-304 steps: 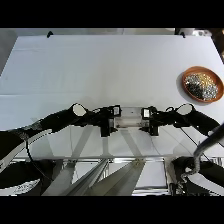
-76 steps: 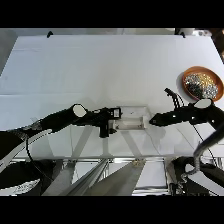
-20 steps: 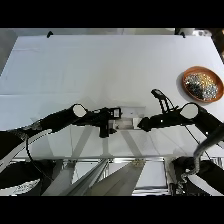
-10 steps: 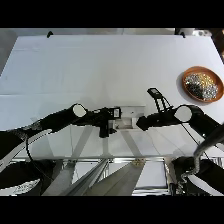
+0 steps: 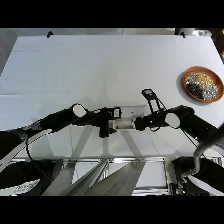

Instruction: Fold the box and place the chain.

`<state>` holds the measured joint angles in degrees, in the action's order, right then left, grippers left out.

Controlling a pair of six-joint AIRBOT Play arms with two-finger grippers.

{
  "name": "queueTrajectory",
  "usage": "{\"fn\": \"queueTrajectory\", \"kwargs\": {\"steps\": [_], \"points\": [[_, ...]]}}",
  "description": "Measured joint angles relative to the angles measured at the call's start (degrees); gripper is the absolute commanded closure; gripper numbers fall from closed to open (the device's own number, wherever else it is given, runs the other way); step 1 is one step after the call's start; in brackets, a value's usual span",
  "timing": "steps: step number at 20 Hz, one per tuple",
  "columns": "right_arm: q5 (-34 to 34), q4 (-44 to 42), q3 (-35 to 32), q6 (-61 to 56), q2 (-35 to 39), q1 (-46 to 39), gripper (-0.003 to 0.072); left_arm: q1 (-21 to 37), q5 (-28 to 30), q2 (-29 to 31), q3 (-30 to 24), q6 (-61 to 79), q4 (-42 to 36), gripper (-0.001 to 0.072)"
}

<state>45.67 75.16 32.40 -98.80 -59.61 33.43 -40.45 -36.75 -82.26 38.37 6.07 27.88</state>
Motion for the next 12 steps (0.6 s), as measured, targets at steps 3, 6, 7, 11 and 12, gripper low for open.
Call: {"fn": "queueTrajectory", "kwargs": {"steps": [3, 6, 7, 11, 12], "points": [[0.0, 5.1, 1.2, -6.7, -2.8, 2.9, 0.0281, 0.0, 0.0, 0.0, 0.0, 0.2, 0.0, 0.0576], [0.7, 9.8, 1.7, -12.0, -4.0, 4.5, 0.0330, 0.0, 0.0, 0.0, 0.0, 0.2, 0.0, 0.0576], [1.0, 11.2, 1.8, -13.2, -4.2, 4.7, 0.0376, 0.0, 0.0, 0.0, 0.0, 0.2, 0.0, 0.0576], [2.1, 14.4, 1.9, -16.1, -4.6, 5.2, 0.0523, 0.0, 0.0, 0.0, 0.0, 0.1, 0.0, 0.0576], [2.4, 14.9, 1.9, -16.5, -4.6, 5.3, 0.0577, 0.0, 0.1, 0.0, 0.0, 0.1, 0.0, 0.0576]]}}
